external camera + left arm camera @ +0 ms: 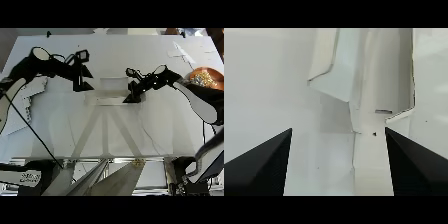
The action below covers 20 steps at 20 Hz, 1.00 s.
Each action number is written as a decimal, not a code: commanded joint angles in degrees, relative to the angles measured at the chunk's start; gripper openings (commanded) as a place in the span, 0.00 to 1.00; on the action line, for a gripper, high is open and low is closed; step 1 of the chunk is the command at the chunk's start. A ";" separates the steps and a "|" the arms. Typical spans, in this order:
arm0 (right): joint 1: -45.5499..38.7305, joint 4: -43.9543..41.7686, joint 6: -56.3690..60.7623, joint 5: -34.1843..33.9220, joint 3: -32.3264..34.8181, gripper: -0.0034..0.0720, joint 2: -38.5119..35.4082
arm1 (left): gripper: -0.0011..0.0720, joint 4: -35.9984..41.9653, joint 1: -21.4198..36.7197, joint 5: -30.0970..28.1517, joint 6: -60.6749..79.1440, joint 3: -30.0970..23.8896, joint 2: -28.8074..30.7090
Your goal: Fold the box and place the chain.
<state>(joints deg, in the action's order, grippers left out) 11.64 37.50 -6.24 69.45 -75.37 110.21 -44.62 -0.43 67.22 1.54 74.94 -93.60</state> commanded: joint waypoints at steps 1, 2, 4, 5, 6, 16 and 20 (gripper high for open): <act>0.02 -0.02 0.00 0.02 0.02 0.28 0.04 | 0.89 -1.84 -2.69 -0.35 6.29 0.02 -4.11; 0.02 -0.02 0.00 0.02 0.02 0.28 0.04 | 0.89 -2.54 -3.45 -0.81 7.10 0.02 -5.16; 0.02 -0.02 0.00 0.02 0.02 0.28 0.04 | 0.89 -3.06 -4.76 -2.29 7.45 0.02 -6.91; 0.02 -0.02 0.00 0.02 0.02 0.28 0.04 | 0.89 -3.06 -5.22 -2.69 7.45 0.02 -7.67; 0.02 -0.02 0.00 0.02 0.02 0.28 0.04 | 0.89 -3.19 -5.53 -2.78 7.45 0.02 -8.22; 0.02 -0.02 0.00 0.02 0.02 0.28 0.04 | 0.76 -10.01 -5.84 0.72 5.99 0.02 -8.74; 0.02 -0.04 0.00 0.02 0.02 0.28 0.04 | 0.71 -8.96 -5.86 0.79 5.97 0.02 -8.68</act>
<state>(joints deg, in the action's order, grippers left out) 11.64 37.47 -6.26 69.45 -75.37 110.21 -54.08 -6.24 67.37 7.49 74.96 -102.30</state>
